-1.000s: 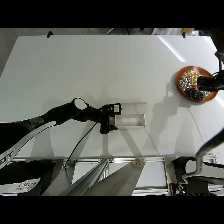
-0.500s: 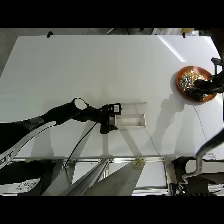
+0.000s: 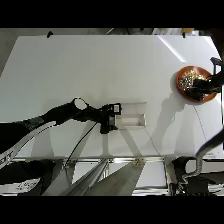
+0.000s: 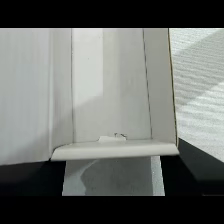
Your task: Fold the box and place the chain.
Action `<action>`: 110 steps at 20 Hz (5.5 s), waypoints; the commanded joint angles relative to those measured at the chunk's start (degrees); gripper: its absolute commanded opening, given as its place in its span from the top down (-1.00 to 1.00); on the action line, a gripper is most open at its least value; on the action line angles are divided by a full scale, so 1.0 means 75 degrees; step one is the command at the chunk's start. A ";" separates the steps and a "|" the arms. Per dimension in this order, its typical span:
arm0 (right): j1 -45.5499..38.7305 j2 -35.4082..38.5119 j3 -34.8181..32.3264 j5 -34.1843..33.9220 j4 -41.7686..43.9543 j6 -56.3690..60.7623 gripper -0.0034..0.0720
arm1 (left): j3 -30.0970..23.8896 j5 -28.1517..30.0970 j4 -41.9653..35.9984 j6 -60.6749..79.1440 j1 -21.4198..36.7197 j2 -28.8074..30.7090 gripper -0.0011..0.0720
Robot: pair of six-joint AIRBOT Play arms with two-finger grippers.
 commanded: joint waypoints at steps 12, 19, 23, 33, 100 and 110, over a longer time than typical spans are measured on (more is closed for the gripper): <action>-0.0006 0.1408 0.0003 0.0458 -0.0047 -0.0326 0.88 | -0.0003 0.0000 0.0000 0.0000 0.0000 0.0006 0.27; 0.0000 0.4508 0.0003 0.1521 0.2725 -0.1026 0.88 | -0.0003 0.0003 0.0000 0.0000 0.0000 0.0006 0.27; 0.0819 0.5881 0.0003 0.2241 0.3072 -0.1055 0.88 | -0.0003 0.0000 0.0000 0.0000 0.0000 0.0006 0.27; 0.4301 0.7009 0.0000 0.2751 0.3322 -0.0595 0.88 | -0.0003 0.0000 0.0000 0.0003 0.0000 0.0006 0.27; 0.3789 0.1413 -0.2562 0.0329 0.0539 0.0734 0.21 | -0.0003 0.0000 0.0000 0.0000 0.0000 0.0009 0.27; 0.3789 0.1113 -0.2562 0.0659 0.0548 0.0705 0.88 | -0.0003 0.0000 0.0000 0.0003 0.0000 0.0006 0.27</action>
